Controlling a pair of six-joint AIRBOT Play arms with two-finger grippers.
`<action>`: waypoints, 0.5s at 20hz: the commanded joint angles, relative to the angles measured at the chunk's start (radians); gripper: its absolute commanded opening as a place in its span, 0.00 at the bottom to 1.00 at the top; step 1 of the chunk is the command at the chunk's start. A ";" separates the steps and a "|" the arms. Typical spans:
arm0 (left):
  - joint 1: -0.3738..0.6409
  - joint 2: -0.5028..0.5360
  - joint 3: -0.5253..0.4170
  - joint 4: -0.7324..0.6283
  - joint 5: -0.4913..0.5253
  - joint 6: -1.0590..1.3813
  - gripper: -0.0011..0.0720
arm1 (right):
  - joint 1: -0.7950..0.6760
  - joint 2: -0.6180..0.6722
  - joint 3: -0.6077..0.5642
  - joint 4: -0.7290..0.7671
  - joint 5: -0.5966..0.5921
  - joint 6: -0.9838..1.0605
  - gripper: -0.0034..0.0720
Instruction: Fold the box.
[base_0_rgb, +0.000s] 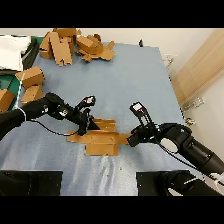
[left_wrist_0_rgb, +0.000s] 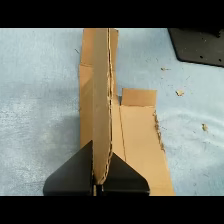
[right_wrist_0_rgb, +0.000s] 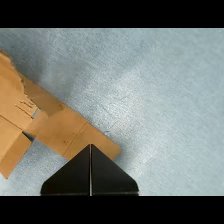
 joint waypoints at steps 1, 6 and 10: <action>0.002 -0.006 0.002 -0.006 0.023 0.005 0.04 | 0.000 -0.001 0.000 0.002 -0.003 0.000 0.05; 0.002 -0.006 0.002 -0.006 0.064 0.005 0.04 | 0.064 0.000 0.001 0.012 -0.002 -0.023 0.05; 0.015 -0.006 0.002 -0.008 0.076 -0.027 0.04 | 0.198 -0.001 0.000 0.012 0.013 -0.026 0.05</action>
